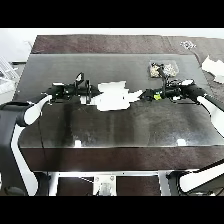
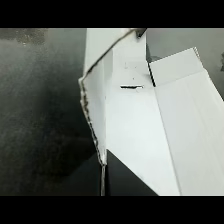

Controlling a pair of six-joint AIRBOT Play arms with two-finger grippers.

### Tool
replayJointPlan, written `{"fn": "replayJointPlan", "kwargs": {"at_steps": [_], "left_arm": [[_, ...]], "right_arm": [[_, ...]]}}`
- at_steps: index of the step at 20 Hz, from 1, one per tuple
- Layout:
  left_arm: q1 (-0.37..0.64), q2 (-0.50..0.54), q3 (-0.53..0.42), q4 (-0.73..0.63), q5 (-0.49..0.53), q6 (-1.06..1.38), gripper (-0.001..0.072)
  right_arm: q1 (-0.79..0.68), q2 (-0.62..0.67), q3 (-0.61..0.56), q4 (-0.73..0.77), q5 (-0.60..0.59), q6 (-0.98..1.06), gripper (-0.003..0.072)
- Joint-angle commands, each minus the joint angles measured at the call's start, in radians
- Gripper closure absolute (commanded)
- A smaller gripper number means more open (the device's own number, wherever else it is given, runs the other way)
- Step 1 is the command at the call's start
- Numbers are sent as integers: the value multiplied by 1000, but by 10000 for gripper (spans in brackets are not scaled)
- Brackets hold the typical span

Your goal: Fold the box and place the chain.

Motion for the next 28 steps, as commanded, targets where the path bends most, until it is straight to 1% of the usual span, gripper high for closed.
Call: {"fn": "replayJointPlan", "kwargs": {"at_steps": [1,3,5,7,12,21,26,28], "left_arm": [[1,-1,0,14,-2,-1,688],[-8,0,0,24,0,-1,688],[-23,0,1,53,6,-8,688],[-31,0,2,52,11,-9,688],[-56,0,17,56,54,-16,689],[-58,-1,17,113,51,-39,689],[-58,0,17,115,61,-42,687],[-58,1,17,112,61,-42,687]], "right_arm": [[3,23,7,79,-30,-74,672],[3,39,30,131,-28,-107,672],[3,51,57,150,-18,-114,672],[5,60,75,157,-13,-117,672],[7,68,77,156,-14,-124,672],[7,68,77,155,-14,-125,672],[7,68,77,152,-15,-129,671],[7,68,77,152,-15,-186,672]]}}
